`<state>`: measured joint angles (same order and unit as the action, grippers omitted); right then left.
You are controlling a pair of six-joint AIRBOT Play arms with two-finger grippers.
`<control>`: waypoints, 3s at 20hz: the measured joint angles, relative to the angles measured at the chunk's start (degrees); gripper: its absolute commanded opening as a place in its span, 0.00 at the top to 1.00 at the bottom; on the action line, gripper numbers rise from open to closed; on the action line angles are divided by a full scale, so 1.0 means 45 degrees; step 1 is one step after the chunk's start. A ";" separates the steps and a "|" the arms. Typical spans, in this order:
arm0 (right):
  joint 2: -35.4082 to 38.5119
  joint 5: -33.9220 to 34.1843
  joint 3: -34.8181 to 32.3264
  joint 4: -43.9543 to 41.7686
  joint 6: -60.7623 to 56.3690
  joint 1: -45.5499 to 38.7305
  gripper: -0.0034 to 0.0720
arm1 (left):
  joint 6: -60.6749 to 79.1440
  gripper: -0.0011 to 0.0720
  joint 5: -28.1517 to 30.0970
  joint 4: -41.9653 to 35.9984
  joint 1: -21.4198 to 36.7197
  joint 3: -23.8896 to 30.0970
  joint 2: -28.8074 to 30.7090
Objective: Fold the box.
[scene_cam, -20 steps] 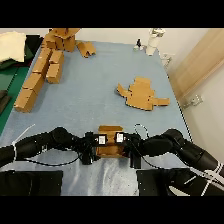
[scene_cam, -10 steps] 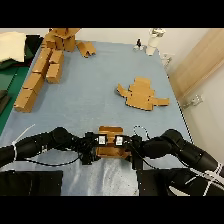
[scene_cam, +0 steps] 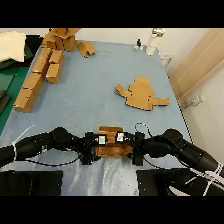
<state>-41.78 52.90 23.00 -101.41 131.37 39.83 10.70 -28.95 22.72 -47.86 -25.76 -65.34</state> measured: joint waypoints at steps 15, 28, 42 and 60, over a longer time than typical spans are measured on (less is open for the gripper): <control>-0.0544 -0.1579 -0.0005 -0.2521 0.1836 0.0126 0.77 | -0.0010 0.22 0.0010 0.0005 0.0000 0.0000 -0.0005; -0.1030 -0.2030 -0.0005 -0.3191 0.2599 0.0131 0.34 | -0.0005 0.22 0.0015 -0.0005 0.0000 0.0000 -0.0005; -0.0578 0.2501 0.2016 0.4211 -0.6523 -0.0199 0.95 | 0.0010 0.22 -0.0010 -0.0005 0.0000 0.0000 -0.0005; -0.1180 0.2249 0.0588 0.0316 -1.1676 -0.5090 0.95 | 0.0000 0.22 0.0005 -0.0005 0.0000 0.0000 -0.0005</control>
<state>-47.09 63.02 25.65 -99.98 78.83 16.93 10.70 -28.93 22.70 -47.86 -25.76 -65.36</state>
